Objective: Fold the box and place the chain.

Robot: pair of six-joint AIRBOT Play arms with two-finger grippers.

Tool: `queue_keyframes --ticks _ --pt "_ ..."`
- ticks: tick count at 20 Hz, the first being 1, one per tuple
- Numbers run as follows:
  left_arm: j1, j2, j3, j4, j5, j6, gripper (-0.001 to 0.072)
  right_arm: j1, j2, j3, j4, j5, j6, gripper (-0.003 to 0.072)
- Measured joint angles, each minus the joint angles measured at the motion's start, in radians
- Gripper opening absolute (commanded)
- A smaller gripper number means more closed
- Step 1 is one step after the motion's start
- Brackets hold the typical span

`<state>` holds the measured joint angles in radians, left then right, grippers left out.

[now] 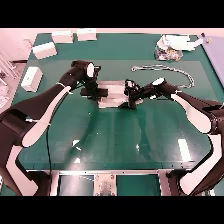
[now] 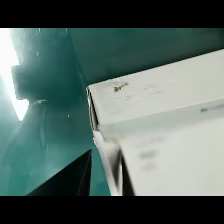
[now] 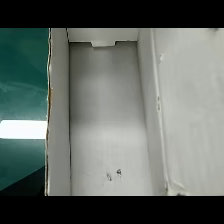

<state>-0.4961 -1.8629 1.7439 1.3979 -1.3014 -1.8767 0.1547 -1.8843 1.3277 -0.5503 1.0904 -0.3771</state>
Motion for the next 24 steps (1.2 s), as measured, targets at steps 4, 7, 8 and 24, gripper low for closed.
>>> queue_keyframes --ticks 4,7,8,24 --pt "-0.005 -0.008 0.000 0.014 0.023 -0.003 0.0239 0.000 0.000 0.000 0.000 0.001 0.000 0.0558" --pt "-0.008 -0.013 0.001 0.023 0.031 -0.006 0.0238 0.000 0.000 0.000 0.000 0.002 0.000 0.0558" --pt "-0.008 -0.016 0.001 0.024 0.034 -0.007 0.0238 0.000 0.000 0.000 0.000 0.002 -0.001 0.0558" --pt "-0.023 -0.100 0.093 0.045 -0.018 -0.040 0.0068 0.000 0.000 0.000 0.000 0.010 -0.002 0.0557"
